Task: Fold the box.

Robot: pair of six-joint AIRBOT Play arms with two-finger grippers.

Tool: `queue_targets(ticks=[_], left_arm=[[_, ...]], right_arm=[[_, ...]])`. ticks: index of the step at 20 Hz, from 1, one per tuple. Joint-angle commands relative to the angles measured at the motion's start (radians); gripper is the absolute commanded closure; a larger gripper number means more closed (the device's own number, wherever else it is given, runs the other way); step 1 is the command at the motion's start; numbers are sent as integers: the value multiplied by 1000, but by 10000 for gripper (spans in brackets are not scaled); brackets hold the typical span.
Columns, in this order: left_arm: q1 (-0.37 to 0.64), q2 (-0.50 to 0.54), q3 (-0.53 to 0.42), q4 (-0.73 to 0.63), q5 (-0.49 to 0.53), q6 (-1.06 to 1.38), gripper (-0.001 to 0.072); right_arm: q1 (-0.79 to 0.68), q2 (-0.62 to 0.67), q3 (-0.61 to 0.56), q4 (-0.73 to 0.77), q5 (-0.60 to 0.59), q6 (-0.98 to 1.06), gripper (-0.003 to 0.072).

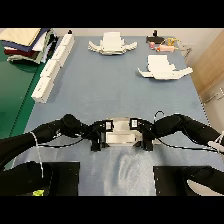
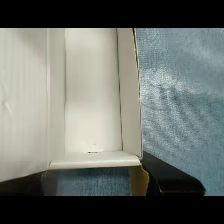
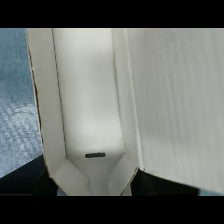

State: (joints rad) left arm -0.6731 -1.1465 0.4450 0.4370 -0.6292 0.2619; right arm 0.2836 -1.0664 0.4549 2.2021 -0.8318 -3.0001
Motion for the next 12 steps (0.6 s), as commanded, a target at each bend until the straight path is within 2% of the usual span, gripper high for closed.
queue_targets(ticks=[1, 4, 5, 6, 7, 12], left_arm=[[0, -1, 1, 0, -1, 0, 184], [-1, -1, 1, 0, -2, 0, 184], [0, -1, 1, 0, -1, 0, 184], [0, -1, 1, 0, -1, 0, 184], [0, -1, 1, 0, -1, 0, 184], [0, -1, 1, 0, -2, 0, 185]], right_arm=[[0, 0, 1, 5, 0, 0, 189], [0, 0, 1, 5, 0, 0, 181], [0, 0, 1, 3, 1, 1, 148], [0, 0, 1, 0, 3, 1, 77], [0, 0, 2, 0, 4, 11, -33], [0, 68, 21, -83, -21, 126, -30]])
